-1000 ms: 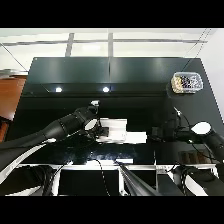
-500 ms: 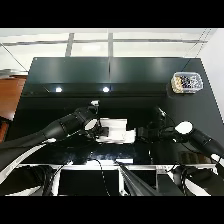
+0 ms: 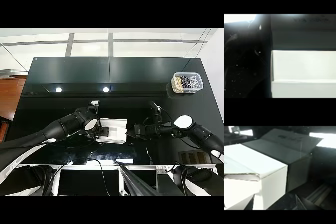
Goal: Fold the box and place the chain.
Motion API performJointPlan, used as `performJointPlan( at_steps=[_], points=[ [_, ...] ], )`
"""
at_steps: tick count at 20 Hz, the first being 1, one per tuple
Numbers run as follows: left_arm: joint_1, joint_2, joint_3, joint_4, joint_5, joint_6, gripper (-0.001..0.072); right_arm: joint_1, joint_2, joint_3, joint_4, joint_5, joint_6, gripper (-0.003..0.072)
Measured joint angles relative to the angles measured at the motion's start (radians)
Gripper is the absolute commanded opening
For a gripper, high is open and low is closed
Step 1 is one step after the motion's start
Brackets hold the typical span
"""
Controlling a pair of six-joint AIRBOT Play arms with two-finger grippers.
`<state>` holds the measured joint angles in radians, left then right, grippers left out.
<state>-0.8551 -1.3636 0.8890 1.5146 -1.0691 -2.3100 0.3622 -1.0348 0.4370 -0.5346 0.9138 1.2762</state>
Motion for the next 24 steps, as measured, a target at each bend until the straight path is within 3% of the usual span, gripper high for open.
performJointPlan(
  at_steps=[4, 10, 12, 14, 24],
  points=[
    [0.0, 0.0, 0.0, 0.002, 0.0, 0.0, 0.0027, 0.024, 0.0, 0.005, 0.002, -0.005, 0.019, 0.0602],
    [0.0, 0.0, 0.0, 0.002, -0.005, 0.0, 0.0027, 0.161, 0.0, 0.023, -0.002, -0.115, 0.146, 0.0601],
    [0.0, 0.0, 0.0, 0.003, -0.006, 0.0, 0.0027, 0.206, 0.0, 0.039, -0.035, -0.158, 0.205, 0.06],
    [0.0, 0.0, 0.0, 0.003, -0.008, 0.0, 0.0027, 0.238, 0.0, 0.054, -0.095, -0.187, 0.277, 0.0532],
    [0.0, 0.0, 0.0, 0.003, -0.014, 0.0, 0.0027, 0.323, -0.034, 0.093, -0.202, -0.28, 0.425, 0.0528]
  ],
)
